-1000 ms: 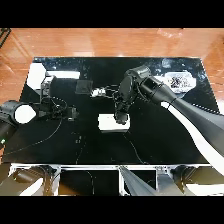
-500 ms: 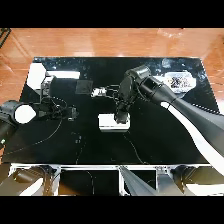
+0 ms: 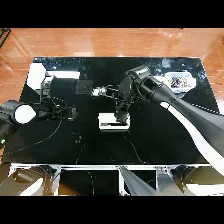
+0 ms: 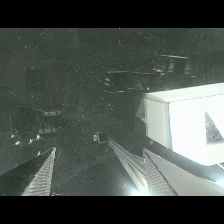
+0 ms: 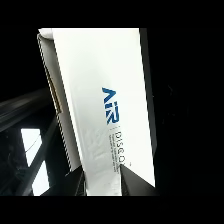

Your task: Fold the box and place the chain.

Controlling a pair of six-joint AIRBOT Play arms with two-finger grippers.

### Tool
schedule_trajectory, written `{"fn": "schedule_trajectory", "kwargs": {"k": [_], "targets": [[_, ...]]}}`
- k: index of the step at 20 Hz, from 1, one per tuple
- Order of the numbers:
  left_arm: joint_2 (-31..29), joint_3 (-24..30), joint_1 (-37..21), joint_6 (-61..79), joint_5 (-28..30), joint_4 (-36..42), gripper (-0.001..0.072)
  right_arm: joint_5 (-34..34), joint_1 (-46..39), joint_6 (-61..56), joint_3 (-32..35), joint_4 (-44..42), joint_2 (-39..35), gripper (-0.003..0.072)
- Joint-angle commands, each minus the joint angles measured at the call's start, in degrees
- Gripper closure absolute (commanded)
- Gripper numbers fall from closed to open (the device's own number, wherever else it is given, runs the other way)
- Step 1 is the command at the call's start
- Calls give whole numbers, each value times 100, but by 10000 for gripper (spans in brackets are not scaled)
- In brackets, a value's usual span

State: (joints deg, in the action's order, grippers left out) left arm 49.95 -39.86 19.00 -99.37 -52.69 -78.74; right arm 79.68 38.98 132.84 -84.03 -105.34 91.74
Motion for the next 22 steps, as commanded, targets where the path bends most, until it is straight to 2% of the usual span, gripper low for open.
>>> {"fn": "schedule_trajectory", "kwargs": {"k": [1, 21, 22], "targets": [[4, 2, -7, 0, 0, -2, 70, 7, 7, -11, 2, 59, 4, 455], [4, 2, -7, 2, 0, -2, 71, 118, 20, -9, 15, 39, 33, 432], [4, 2, -7, 2, 0, -2, 70, 116, 17, -11, 17, 39, 35, 403]]}}
